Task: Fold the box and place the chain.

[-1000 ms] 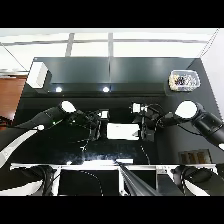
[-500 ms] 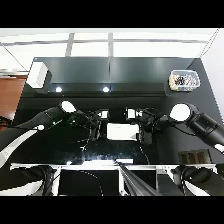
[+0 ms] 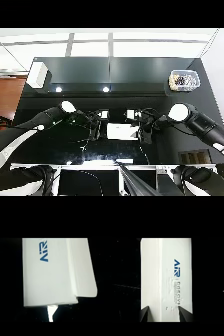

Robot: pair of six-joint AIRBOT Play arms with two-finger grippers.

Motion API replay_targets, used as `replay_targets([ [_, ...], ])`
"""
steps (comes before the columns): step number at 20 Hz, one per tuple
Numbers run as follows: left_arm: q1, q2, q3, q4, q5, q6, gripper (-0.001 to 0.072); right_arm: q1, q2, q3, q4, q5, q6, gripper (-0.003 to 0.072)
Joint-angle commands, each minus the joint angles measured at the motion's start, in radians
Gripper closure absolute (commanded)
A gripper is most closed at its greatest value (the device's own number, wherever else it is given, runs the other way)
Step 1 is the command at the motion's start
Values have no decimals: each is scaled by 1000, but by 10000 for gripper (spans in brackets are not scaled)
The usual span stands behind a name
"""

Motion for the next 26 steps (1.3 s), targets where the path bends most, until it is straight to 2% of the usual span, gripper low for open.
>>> replay_targets([
  [1,-1,0,0,0,0,0,307,0,0,0,0,0,1,258],
  [2,-1,0,0,0,0,0,307,1,0,0,0,0,1,323],
  [3,-1,0,0,0,0,0,308,1,0,0,0,2,1,547],
  [26,-1,0,0,0,0,1,307,0,2,25,18,-25,27,550],
])
